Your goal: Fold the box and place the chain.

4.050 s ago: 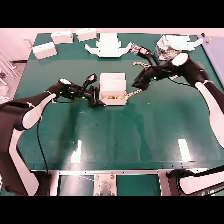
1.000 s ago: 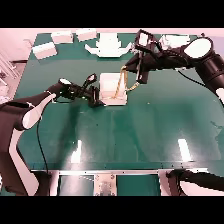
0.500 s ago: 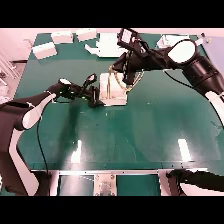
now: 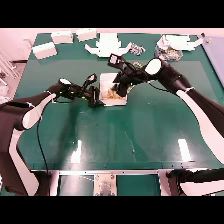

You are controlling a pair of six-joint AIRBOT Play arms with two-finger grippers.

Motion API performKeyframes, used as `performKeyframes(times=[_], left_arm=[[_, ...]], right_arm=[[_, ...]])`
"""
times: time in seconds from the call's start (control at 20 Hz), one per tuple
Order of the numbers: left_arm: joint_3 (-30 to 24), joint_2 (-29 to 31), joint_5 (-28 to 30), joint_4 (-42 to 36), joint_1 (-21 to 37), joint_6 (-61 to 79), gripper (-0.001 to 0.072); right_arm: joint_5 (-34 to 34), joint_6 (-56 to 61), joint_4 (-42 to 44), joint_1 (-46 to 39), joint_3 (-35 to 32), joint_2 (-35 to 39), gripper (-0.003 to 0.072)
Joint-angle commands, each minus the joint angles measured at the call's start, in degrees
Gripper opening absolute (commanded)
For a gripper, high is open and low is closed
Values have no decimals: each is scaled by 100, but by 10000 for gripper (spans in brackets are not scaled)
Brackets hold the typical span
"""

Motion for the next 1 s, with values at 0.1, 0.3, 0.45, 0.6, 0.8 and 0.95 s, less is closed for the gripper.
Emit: performKeyframes(times=[0.1, 0.3, 0.45, 0.6, 0.8, 0.95], left_arm=[[0, 4, 0, -2, 0, 0, 488], [0, 4, 0, -2, 0, 0, 488], [0, 4, 2, -2, 0, 0, 487], [0, 4, 0, -2, 0, 2, 488], [0, 4, 2, -2, 0, 2, 488], [0, 4, 2, -2, 0, 2, 488]], right_arm=[[98, 63, -636, -468, 26, -17, 544], [229, -839, -363, -1266, -83, 20, 544], [245, -2662, 374, -1644, -262, -396, 544], [219, -3622, 750, -1718, -243, -942, 543], [37, -4481, 1235, -1652, -229, -1331, 543], [33, -4723, 1696, -1655, -70, -1486, 543]])
